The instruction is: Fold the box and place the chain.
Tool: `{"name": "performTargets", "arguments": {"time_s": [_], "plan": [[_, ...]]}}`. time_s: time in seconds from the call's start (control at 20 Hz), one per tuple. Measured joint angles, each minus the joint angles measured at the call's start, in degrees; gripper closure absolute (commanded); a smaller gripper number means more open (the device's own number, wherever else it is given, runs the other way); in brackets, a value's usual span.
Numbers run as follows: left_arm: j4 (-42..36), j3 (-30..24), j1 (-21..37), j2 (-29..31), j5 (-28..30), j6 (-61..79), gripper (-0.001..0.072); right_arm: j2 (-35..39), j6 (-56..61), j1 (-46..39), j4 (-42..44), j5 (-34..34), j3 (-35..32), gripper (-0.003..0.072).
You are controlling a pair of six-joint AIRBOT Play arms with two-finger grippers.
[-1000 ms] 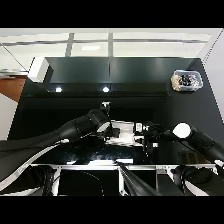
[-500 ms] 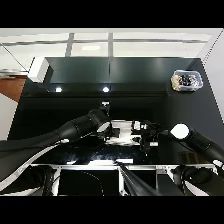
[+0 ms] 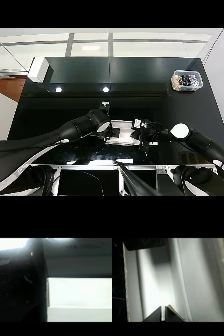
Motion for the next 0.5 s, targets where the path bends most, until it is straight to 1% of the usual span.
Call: {"name": "performTargets", "arguments": {"time_s": [0.1, 0.25, 0.4, 0.5], "plan": [[0.0, 0.0, 0.0, 0.0, 0.02, 0.0, 0.0681, 1.09, 5.4, -1.55, -0.63, 1.44, 0.79, 0.0627], [-0.02, 0.0, 0.0, 0.0, 0.02, -0.02, 0.068, 3.85, 17.11, -5.99, -3.91, 7.04, 3.3, 0.0627], [0.0, 0.0, 0.0, 0.0, 0.0, 0.15, 0.0681, 6.29, 31.36, -13.55, -10.45, 13.92, 5.86, 0.0627], [0.0, 0.0, 0.0, 0.0, 0.0, 0.13, 0.068, 7.06, 42.23, -20.52, -15.34, 17.05, 6.64, 0.0627]]}}
